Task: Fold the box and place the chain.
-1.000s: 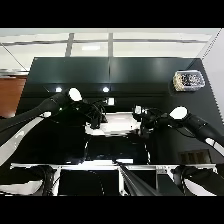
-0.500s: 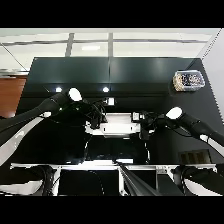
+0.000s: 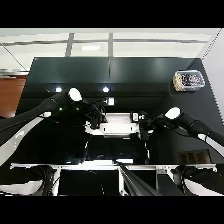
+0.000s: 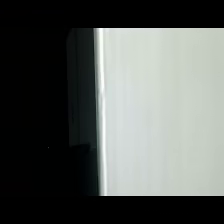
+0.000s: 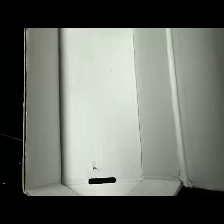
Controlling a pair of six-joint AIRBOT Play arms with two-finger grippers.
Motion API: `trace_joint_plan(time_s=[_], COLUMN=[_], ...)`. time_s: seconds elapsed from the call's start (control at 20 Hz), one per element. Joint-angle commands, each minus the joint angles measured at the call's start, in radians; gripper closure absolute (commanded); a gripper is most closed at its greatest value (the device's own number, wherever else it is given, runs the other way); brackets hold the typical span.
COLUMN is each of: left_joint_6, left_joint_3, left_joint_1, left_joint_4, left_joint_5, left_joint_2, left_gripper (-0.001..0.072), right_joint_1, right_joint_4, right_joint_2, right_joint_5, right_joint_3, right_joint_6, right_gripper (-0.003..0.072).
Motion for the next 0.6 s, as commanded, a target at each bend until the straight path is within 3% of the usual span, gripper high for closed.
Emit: trace_joint_plan(time_s=[0.0,0.35,0.4,0.45,0.55], left_joint_6=[0.0,0.0,0.0,0.0,0.0], left_joint_3=[0.0,0.0,0.0,0.0,0.0], left_joint_1=[0.0,0.0,0.0,0.0,0.0], left_joint_4=[0.0,0.0,0.0,0.0,0.0], left_joint_5=[0.001,0.001,0.002,0.003,0.004], left_joint_2=[0.0,0.0,0.0,0.0,0.0], left_gripper=[0.0682,0.0682,0.0682,0.0682,0.068], right_joint_1=[0.013,0.026,0.026,0.026,0.026], right_joint_4=[-0.005,-0.02,-0.02,-0.021,-0.02], right_joint_2=[-0.003,-0.004,-0.004,-0.004,-0.004], right_joint_5=[-0.024,-0.041,-0.041,-0.04,-0.04], right_joint_3=[0.0,0.0,0.0,0.0,0.0], right_joint_6=[0.018,0.034,0.034,0.034,0.034], right_gripper=[-0.0019,-0.0018,0.0105,0.0276,0.0285])
